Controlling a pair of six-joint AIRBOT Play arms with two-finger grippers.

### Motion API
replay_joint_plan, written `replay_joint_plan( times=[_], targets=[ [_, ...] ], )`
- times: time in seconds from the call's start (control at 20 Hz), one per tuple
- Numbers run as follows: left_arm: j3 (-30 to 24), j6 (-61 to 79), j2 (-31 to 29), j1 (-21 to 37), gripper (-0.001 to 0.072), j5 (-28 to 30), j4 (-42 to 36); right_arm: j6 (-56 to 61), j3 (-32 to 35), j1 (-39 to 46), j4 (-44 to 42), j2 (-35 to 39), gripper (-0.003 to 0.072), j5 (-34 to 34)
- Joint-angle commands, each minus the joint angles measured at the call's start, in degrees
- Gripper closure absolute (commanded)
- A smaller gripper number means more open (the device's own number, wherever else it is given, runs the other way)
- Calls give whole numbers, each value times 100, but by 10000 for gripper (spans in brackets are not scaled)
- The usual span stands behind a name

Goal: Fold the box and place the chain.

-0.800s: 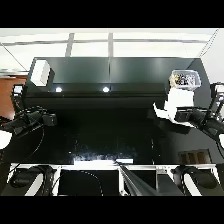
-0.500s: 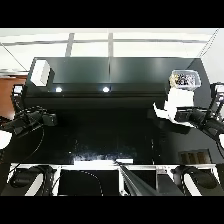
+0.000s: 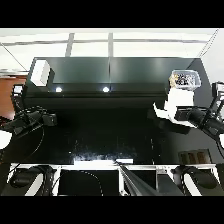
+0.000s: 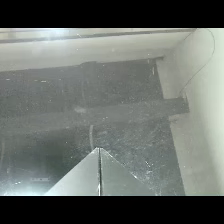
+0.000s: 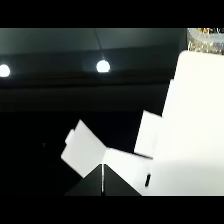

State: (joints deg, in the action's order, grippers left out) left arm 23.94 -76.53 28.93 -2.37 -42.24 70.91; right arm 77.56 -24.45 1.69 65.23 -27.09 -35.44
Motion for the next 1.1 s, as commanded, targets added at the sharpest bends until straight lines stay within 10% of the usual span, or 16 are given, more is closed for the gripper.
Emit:
replay_joint_plan(
  times=[0.0,0.1,0.2,0.35,0.45,0.8,1.05],
  targets=[
    [-2,0,0,-4,678,48,-4,0,0,4,-186,-22,676,1440],
    [-2,0,0,-4,678,490,-2,4,-24,227,103,-203,622,2660],
    [-4,0,0,-4,679,815,-59,15,-343,861,116,-745,-34,2524],
    [-9,2,46,-4,639,1598,-302,114,-1285,2017,522,-1928,-34,1386],
    [-7,-11,197,-4,-5,2256,-286,743,-2367,3001,549,-3056,-34,192],
    [-2,4,332,-9,-5,2218,-284,-411,-4872,5248,-367,-6218,-34,-4680],
    [-2,2,332,-9,-5,2199,-741,-1753,-4892,5093,-1012,-6824,-34,-5049]
  ],
)
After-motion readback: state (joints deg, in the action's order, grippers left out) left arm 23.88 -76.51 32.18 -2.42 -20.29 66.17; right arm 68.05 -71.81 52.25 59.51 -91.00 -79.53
